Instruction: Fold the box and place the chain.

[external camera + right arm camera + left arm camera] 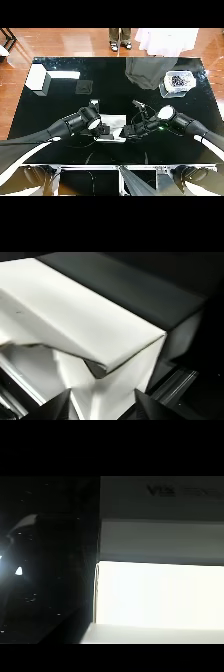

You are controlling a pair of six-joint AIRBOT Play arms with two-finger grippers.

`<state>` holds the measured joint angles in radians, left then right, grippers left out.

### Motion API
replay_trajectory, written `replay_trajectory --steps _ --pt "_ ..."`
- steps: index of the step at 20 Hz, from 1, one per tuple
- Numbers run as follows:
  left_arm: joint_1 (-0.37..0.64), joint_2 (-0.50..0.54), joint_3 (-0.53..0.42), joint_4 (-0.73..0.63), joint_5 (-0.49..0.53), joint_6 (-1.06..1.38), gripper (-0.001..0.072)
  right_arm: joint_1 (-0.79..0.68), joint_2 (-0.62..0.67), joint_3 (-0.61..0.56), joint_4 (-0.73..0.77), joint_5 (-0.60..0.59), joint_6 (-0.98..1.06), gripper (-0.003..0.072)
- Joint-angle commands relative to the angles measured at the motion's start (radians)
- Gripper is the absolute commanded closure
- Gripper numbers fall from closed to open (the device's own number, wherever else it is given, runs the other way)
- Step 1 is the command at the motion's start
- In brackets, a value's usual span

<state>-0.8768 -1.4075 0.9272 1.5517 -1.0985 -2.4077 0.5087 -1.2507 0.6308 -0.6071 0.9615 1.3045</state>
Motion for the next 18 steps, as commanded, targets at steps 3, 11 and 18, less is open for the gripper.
replay_trajectory --steps 3,11,18 --pt "0.000 0.000 0.000 -0.002 0.008 -0.001 0.0690 0.085 0.000 0.022 -0.154 -0.137 0.196 0.0268" --pt "0.000 0.000 0.000 -0.005 0.008 -0.001 0.0690 0.200 -0.001 0.163 -0.587 -0.077 0.587 0.0269" --pt "0.001 0.000 0.000 0.009 0.008 -0.001 0.0690 0.302 -0.024 0.247 -0.849 0.077 0.848 0.0326"
